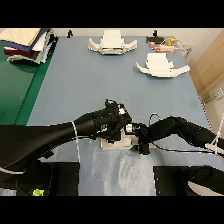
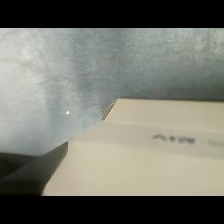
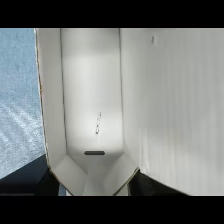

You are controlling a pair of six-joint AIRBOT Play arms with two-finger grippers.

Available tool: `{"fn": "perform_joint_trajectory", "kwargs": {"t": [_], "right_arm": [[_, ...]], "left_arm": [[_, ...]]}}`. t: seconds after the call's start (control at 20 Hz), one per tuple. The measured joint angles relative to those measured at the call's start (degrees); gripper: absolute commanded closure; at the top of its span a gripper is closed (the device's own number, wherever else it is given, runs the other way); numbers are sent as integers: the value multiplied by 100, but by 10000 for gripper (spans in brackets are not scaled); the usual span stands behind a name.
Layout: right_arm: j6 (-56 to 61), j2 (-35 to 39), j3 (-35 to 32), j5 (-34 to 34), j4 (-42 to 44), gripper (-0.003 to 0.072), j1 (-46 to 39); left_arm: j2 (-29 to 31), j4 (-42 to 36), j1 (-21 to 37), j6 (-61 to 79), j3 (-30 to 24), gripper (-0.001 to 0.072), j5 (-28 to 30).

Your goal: Fold the box.

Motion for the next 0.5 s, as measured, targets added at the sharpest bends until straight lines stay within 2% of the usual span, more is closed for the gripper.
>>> {"fn": "perform_joint_trajectory", "kwargs": {"t": [0.25,0.3,0.35,0.5], "right_arm": [[0,0,0,0,0,241,0],[0,0,0,0,0,241,0],[0,0,0,0,0,241,0],[0,0,0,0,0,241,0]], "left_arm": [[509,66,0,485,343,310,-669],[592,48,-2,518,369,568,-726],[649,26,-7,566,385,693,-780],[769,-13,-4,1034,417,696,-920]]}}
